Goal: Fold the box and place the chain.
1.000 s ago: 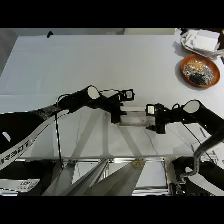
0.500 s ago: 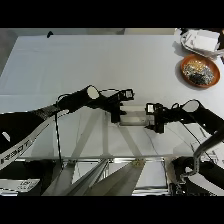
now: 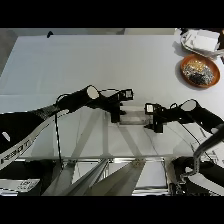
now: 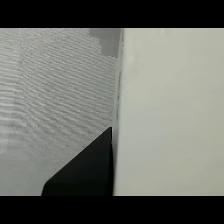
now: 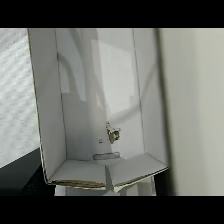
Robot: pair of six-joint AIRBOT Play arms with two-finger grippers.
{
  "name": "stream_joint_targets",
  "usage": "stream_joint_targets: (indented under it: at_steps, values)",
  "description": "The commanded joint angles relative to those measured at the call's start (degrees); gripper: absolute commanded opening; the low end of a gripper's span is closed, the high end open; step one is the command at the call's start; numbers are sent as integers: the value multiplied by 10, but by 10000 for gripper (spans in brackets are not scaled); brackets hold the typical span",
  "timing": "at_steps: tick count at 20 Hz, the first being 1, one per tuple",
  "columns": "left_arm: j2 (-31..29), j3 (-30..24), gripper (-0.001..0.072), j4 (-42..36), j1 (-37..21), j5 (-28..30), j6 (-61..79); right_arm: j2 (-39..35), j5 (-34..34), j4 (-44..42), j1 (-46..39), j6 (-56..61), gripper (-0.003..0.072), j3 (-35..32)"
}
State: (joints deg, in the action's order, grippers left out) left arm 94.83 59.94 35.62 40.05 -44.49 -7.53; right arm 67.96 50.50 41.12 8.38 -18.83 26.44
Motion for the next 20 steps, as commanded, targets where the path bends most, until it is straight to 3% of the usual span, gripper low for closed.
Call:
stream_joint_targets:
  at_steps: [1, 3, 5, 8, 20]
  values:
    - [0, 0, 10, 0, 0, 1, 0, 5, -7, 0, 1, -8, 520, 0]
    - [0, 0, 10, 0, 0, 1, 0, 5, -7, 0, 1, -12, 406, 0]
    - [0, 0, 10, 0, 0, 1, 0, 5, -7, 0, 1, -12, 394, 0]
    - [0, 0, 10, 0, 0, 1, 0, 5, -6, 5, 1, -12, 289, 0]
    - [0, 0, 10, 0, 0, 1, 0, 5, -5, 5, 1, -12, 296, 0]
